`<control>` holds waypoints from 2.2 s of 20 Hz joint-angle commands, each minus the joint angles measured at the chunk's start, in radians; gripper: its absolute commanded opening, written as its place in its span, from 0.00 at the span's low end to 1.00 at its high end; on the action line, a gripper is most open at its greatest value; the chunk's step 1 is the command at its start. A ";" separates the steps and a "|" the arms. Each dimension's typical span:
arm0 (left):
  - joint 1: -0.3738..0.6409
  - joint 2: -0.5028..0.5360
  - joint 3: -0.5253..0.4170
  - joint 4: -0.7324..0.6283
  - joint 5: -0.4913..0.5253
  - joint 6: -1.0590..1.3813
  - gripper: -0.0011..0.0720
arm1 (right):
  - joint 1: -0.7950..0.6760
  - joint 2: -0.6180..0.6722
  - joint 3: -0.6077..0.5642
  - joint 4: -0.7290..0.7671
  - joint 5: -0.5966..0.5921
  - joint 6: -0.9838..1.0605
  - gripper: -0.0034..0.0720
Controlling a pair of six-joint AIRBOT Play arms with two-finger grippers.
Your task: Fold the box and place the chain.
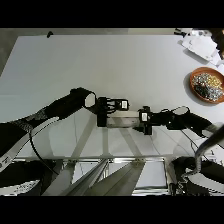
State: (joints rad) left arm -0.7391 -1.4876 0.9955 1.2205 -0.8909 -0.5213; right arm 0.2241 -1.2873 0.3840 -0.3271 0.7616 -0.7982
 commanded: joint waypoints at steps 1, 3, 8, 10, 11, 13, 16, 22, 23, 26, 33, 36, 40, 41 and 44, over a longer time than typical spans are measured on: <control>0.000 -0.001 0.000 0.000 0.000 0.000 0.03 | -0.002 0.001 0.001 0.063 0.067 0.011 0.80; 0.000 -0.001 0.000 0.000 0.000 0.000 0.03 | -0.002 0.001 0.001 0.077 0.069 0.011 0.80; 0.000 -0.001 0.000 0.000 0.000 0.000 0.03 | -0.002 0.001 0.001 0.100 0.096 0.011 0.85; 0.000 -0.001 0.000 0.000 0.000 0.000 0.03 | -0.002 0.001 0.001 0.099 0.096 0.011 0.85; 0.000 -0.001 0.000 0.000 0.000 0.000 0.03 | -0.002 0.001 0.001 0.099 0.094 0.011 0.85; 0.000 -0.001 0.000 0.000 0.000 0.000 0.03 | -0.002 0.001 0.001 0.094 0.062 0.011 0.85; 0.000 -0.001 0.000 0.000 0.000 0.000 0.03 | -0.002 0.001 0.001 0.031 0.003 0.016 0.72; 0.000 -0.001 0.000 0.000 0.000 0.000 0.03 | -0.002 0.001 0.000 0.008 -0.033 0.043 0.63; 0.000 -0.001 0.000 0.000 0.000 0.000 0.03 | -0.002 0.001 0.000 0.008 -0.037 0.043 0.63; 0.000 -0.001 0.000 0.000 0.000 0.000 0.03 | -0.002 0.001 0.000 0.010 -0.048 0.065 0.57; 0.000 -0.001 0.000 0.000 0.000 0.000 0.03 | -0.002 0.001 0.000 0.008 -0.059 0.064 0.57; 0.000 -0.001 0.000 0.000 0.000 0.000 0.03 | -0.002 0.001 0.000 0.008 -0.074 0.064 0.57; 0.000 -0.001 0.000 0.000 0.000 0.000 0.03 | -0.002 0.001 0.000 0.008 -0.073 0.064 0.57; 0.000 -0.001 0.000 0.000 0.000 0.000 0.03 | -0.002 0.001 0.001 0.008 -0.074 0.064 0.57; 0.000 -0.001 0.000 0.000 0.000 0.000 0.03 | -0.002 0.001 0.000 0.009 -0.073 0.064 0.58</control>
State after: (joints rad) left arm -0.7391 -1.4883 0.9955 1.2201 -0.8913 -0.5213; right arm 0.2226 -1.2854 0.3851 -0.3183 0.7353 -0.7338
